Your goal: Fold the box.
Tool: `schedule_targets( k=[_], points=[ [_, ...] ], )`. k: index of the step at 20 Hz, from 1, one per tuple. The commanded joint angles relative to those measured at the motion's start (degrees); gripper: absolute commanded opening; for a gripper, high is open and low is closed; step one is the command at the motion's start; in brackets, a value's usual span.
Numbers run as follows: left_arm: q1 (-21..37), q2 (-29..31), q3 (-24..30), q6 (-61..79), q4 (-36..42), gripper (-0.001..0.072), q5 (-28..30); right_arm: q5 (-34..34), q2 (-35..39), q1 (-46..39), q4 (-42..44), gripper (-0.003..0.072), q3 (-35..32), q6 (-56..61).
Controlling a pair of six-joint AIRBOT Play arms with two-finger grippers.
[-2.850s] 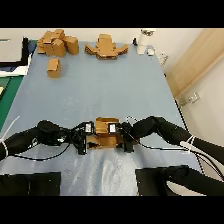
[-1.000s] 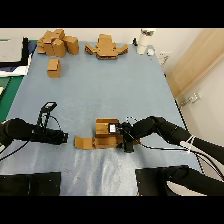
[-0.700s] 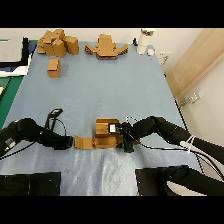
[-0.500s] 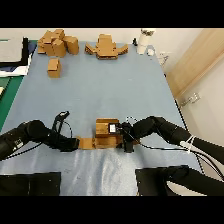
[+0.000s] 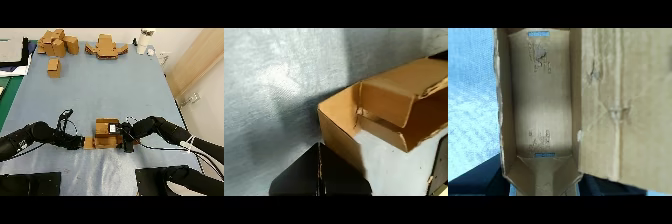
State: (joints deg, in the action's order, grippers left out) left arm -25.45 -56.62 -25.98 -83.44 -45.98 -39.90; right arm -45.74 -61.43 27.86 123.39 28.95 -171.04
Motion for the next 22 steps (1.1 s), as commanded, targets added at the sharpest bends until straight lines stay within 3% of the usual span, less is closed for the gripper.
schedule_targets(
  k=[1, 8, 15, 16, 17, 22],
  points=[
    [-0.3, 0.6, -1.4, 5.7, 4.5, 0.0010, -1.9, 0.0, 0.0, 0.0, 0.0, 0.0544, 0.0, 0.0],
    [-0.3, 2.1, -4.7, 6.1, 9.1, 0.0012, -4.8, 0.0, 0.0, 0.0, 0.0, 0.0544, 0.0, 0.0],
    [-0.3, -2.8, -4.7, 7.5, 11.8, 0.0034, -4.0, 0.0, 0.0, 0.0, 0.0, 0.0544, 0.0, 0.0],
    [-0.3, -2.9, -4.7, 7.6, 12.0, 0.0303, -4.0, 0.0, 0.0, 0.0, 0.0, 0.0544, 0.0, 0.0],
    [-0.3, -2.9, -4.7, 7.6, 12.9, 0.0516, -4.0, 0.0, 0.0, 0.0, 0.0, 0.0544, 0.0, 0.0],
    [-0.3, -2.9, -4.7, 7.6, 13.7, 0.0523, -2.6, 0.0, 0.0, 0.0, 0.0, 0.0544, 0.0, 0.0]
  ],
)
